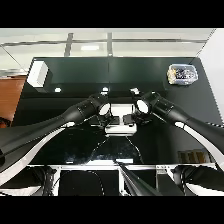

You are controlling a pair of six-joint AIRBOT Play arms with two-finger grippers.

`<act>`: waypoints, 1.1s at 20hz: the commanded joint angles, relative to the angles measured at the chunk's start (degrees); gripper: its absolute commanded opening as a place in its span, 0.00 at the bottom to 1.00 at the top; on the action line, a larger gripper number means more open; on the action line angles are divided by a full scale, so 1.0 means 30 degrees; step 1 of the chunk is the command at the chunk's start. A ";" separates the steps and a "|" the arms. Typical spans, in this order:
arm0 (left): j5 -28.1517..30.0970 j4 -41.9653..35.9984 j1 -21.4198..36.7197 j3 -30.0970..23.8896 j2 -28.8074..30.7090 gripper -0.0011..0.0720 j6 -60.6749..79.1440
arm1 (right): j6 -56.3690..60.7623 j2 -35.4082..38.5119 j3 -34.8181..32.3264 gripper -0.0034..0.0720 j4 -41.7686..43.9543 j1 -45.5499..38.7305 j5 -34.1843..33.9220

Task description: Fold the box and place the chain.

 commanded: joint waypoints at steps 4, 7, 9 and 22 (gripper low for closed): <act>0.0036 0.0007 0.0000 0.0015 0.0000 0.05 -0.0007 | 0.0743 -0.0488 0.0029 0.43 0.0780 0.0058 0.0233; 0.0036 0.0007 0.0000 0.0015 0.0000 0.05 -0.0015 | 0.0947 -0.0488 -0.0015 0.06 0.0780 0.0051 0.0109; 0.0036 0.0000 0.0000 0.0015 0.0000 0.05 -0.0015 | 0.0940 -0.0488 -0.0022 0.05 0.0765 0.0051 0.0080; 0.0058 0.0000 0.0000 0.0015 0.0000 0.05 -0.0007 | 0.0554 -0.0481 -0.0415 0.06 0.0525 0.0124 0.0087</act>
